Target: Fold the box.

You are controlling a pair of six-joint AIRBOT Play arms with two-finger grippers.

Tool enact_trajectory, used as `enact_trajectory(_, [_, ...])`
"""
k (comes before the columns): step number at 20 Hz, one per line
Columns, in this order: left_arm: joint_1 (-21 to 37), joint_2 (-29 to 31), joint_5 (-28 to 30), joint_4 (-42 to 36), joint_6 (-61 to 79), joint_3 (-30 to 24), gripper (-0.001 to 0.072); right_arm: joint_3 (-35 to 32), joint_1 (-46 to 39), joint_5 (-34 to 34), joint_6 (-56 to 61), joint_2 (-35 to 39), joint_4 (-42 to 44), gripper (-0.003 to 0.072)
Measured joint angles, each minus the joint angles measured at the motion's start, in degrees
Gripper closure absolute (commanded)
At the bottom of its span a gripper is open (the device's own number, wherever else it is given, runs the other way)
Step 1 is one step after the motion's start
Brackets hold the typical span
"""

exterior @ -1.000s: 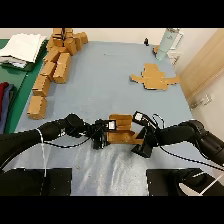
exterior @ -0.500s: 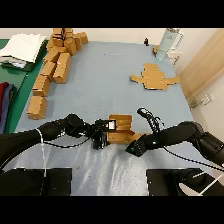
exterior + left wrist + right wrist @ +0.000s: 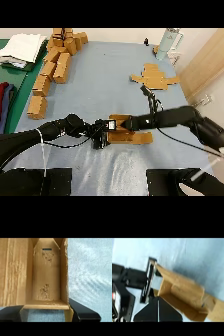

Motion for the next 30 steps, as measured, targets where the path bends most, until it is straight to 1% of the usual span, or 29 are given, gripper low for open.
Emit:
enact_trajectory(4, [0.0, 0.0, 0.0, 0.0, 0.0, 0.0, 0.0186, 7.2, -0.5, 1.2, 0.0, -12.0, -1.6, 0.0681])
enact_trajectory(7, [0.0, 0.0, 0.0, 0.0, 0.0, 0.0, 0.0186, 9.8, -0.8, 2.0, -1.4, -19.8, -2.9, 0.0681])
enact_trajectory(9, [0.0, 0.0, 0.0, 0.0, 0.0, 0.0, 0.0186, 10.5, -0.8, 2.1, -2.1, -23.6, -3.6, 0.0681])
enact_trajectory(13, [0.0, 0.0, 0.0, 0.0, 0.0, 0.0, 0.0186, 11.0, -0.8, 2.3, -3.5, -28.8, -4.3, 0.0682])
enact_trajectory(17, [0.0, 0.0, 0.0, 0.0, 0.0, 0.0, 0.0186, 11.2, -0.9, 2.1, -5.6, -30.6, -4.3, 0.0683])
enact_trajectory(20, [0.0, 0.0, 0.0, 0.0, 0.0, 0.0, 0.0186, 11.1, -0.9, 1.1, -8.5, -29.6, -4.3, 0.0683])
enact_trajectory(23, [0.0, 0.0, 0.0, 0.0, 0.0, 0.0, 0.0186, 11.1, -0.8, 0.6, -10.9, -25.0, -4.2, 0.0683])
enact_trajectory(25, [0.0, 0.0, 0.0, 0.0, 0.0, 0.0, 0.0186, 10.9, -0.8, -0.1, -11.8, -20.5, -5.9, 0.0683])
enact_trajectory(27, [0.0, 0.0, 0.0, 0.0, 0.0, 0.0, 0.0186, 9.1, -0.8, -1.1, -12.1, -15.1, -8.3, 0.0684])
enact_trajectory(30, [0.0, 0.0, 0.0, 0.0, 0.0, 0.0, 0.0186, 2.1, -0.8, -2.7, -13.1, -4.8, -10.8, 0.0682])
